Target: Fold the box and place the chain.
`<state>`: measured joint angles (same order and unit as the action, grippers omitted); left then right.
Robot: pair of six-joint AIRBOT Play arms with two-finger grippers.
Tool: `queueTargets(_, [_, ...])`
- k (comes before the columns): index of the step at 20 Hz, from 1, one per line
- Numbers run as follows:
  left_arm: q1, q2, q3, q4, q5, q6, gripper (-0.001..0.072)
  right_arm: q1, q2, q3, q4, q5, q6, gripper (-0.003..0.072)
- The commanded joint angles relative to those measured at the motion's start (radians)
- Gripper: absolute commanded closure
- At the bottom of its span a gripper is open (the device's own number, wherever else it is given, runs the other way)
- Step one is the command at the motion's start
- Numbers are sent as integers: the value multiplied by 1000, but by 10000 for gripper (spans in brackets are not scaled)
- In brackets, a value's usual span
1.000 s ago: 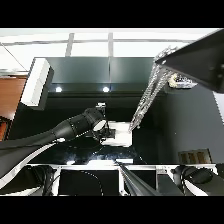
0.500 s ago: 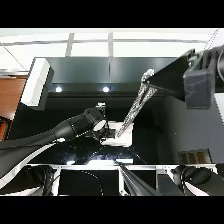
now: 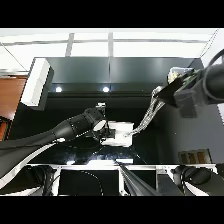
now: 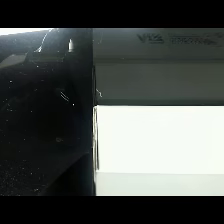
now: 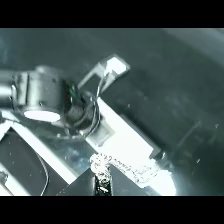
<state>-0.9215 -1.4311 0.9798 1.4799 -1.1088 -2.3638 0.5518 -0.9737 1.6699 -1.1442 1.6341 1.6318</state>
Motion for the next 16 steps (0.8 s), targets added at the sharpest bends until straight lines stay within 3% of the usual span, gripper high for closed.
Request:
queueTargets(1, [1, -1, 0, 1, 0, 0, 684, 1, 7, -113, 129, -75, -18, 684])
queueTargets(6, [1, -1, 0, 1, 0, 0, 684, 30, 6, -177, 210, -259, -55, 685])
queueTargets(13, [1, -1, 0, 1, 0, 0, 684, 30, 6, -193, 196, -218, -57, 685])
queueTargets(16, [1, -1, 0, 1, 0, 0, 684, 47, 6, -311, 198, -191, -56, 684])
